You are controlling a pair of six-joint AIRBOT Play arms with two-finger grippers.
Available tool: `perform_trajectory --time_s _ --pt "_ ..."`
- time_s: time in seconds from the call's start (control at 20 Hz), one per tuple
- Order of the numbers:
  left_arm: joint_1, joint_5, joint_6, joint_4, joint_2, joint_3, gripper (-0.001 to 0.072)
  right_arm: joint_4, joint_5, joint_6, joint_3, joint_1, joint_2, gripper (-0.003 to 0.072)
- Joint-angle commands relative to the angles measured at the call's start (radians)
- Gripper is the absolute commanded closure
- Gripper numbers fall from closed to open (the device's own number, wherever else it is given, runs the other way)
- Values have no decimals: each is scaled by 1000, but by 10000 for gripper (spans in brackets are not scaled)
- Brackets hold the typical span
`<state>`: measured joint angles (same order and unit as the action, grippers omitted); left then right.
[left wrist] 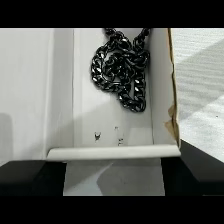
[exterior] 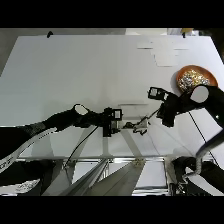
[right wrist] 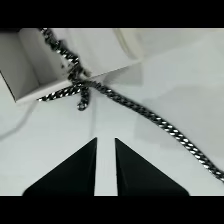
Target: Fold the box and place the chain.
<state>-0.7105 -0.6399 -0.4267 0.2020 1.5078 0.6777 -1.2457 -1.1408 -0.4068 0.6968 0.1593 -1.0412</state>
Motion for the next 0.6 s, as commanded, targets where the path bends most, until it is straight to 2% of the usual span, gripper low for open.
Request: perform_trajectory --time_s 0.0,0.25,0.55 --pt "0 0 0 0 0 1 502 39 128 106 -122 -9 -11 510" --pt "0 0 0 0 0 1 502 169 168 262 -174 -9 -51 510" --pt "0 0 0 0 0 1 502 190 208 258 -202 -9 -59 510"
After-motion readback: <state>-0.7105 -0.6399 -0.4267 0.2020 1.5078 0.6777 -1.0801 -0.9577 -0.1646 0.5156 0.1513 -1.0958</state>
